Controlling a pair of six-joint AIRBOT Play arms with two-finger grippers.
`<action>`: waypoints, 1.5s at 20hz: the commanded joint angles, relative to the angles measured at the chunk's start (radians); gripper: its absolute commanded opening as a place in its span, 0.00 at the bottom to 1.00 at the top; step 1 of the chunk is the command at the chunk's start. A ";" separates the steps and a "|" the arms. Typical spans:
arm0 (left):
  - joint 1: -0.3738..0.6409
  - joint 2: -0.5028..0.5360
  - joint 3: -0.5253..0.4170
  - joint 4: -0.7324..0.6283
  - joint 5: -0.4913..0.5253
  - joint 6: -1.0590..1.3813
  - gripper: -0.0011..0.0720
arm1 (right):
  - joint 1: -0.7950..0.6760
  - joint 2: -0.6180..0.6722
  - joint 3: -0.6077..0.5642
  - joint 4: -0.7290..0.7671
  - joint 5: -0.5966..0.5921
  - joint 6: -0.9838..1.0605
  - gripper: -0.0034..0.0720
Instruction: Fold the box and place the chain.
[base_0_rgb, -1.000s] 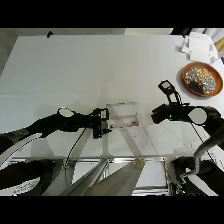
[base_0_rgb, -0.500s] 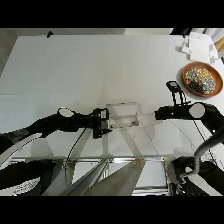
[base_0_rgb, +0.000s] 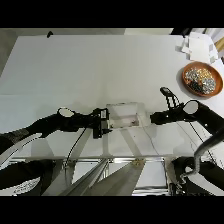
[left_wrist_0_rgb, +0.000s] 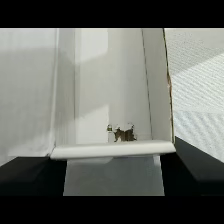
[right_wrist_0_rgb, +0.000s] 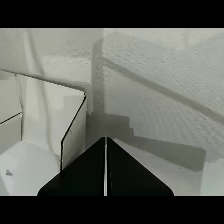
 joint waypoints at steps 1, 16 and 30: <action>0.000 0.000 0.000 0.000 0.000 0.000 0.16 | 0.002 -0.018 -0.011 0.064 0.008 -0.047 0.06; 0.000 0.000 0.000 0.000 0.000 0.000 0.16 | 0.039 0.084 -0.010 0.111 0.003 -0.075 0.08; 0.000 0.000 0.000 0.000 0.000 0.000 0.16 | 0.039 0.095 -0.010 0.306 0.086 -0.230 0.46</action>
